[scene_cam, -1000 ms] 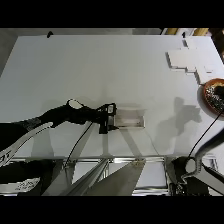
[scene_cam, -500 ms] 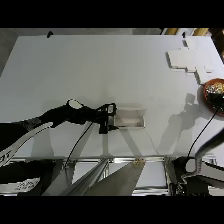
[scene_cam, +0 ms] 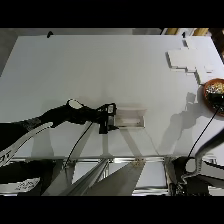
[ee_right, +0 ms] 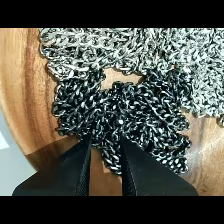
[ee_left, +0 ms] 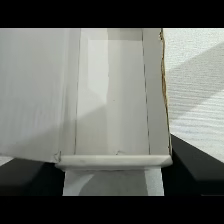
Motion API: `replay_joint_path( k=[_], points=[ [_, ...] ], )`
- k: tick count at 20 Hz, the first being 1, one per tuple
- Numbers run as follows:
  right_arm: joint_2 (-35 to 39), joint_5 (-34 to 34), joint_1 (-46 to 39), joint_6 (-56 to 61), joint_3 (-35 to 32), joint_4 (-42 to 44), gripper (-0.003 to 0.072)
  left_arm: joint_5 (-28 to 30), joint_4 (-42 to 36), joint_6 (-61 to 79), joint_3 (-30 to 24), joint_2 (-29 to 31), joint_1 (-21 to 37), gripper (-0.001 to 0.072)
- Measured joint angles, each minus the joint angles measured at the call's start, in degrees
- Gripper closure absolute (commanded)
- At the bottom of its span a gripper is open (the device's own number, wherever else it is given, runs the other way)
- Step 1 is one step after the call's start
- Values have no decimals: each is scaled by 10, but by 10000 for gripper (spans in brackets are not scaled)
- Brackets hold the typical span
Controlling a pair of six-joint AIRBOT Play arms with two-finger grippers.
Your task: Fold the box and place the chain.
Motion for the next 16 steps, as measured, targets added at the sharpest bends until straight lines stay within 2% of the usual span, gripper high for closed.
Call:
replay_joint_path(
  k=[7, 8, 10, 16],
  points=[
    [-19, -5, -20, 2, 0, 9, 507, 0, 0, 0, 0, 0, 0, 600],
    [-21, -7, -21, 2, 0, 13, 534, 0, 0, 0, 0, 0, 0, 600],
    [-23, -10, -22, 2, 0, 18, 665, 0, 0, 0, 0, 0, 0, 600],
    [3, 3, -23, 1, 0, 21, 666, 0, 0, 0, 0, 0, 0, 600]
  ],
)
